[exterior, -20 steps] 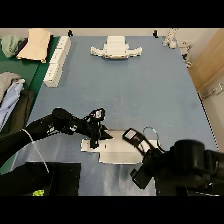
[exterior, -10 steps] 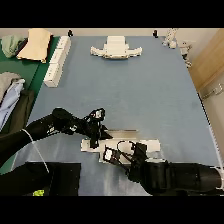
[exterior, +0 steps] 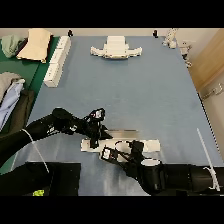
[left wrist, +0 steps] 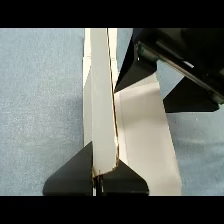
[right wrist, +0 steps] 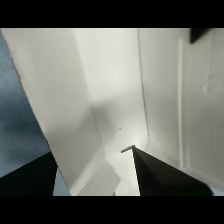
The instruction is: Fold the box.
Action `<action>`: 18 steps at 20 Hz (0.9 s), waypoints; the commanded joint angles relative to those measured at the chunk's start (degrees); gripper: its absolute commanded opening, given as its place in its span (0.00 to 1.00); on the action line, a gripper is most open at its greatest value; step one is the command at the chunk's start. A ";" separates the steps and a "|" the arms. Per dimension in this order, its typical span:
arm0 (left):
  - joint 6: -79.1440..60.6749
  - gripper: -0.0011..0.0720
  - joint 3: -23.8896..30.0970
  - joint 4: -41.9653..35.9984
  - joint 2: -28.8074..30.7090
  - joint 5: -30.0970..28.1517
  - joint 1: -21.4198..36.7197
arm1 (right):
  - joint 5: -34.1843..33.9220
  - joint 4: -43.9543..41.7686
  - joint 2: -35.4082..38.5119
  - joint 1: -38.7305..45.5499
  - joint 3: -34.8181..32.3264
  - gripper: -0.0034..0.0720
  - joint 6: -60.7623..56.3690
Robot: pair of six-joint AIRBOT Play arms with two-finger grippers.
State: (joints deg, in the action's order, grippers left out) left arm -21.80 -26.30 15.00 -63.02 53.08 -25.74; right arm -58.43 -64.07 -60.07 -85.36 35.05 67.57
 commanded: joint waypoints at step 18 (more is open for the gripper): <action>0.00 0.04 0.00 0.00 0.00 0.00 0.02 | -5.73 5.51 8.15 1.22 -0.04 1.00 -8.02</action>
State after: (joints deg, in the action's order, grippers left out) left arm -21.80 -26.30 15.00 -63.02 53.08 -25.74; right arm -63.99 -58.28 -53.71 -84.49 35.03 55.83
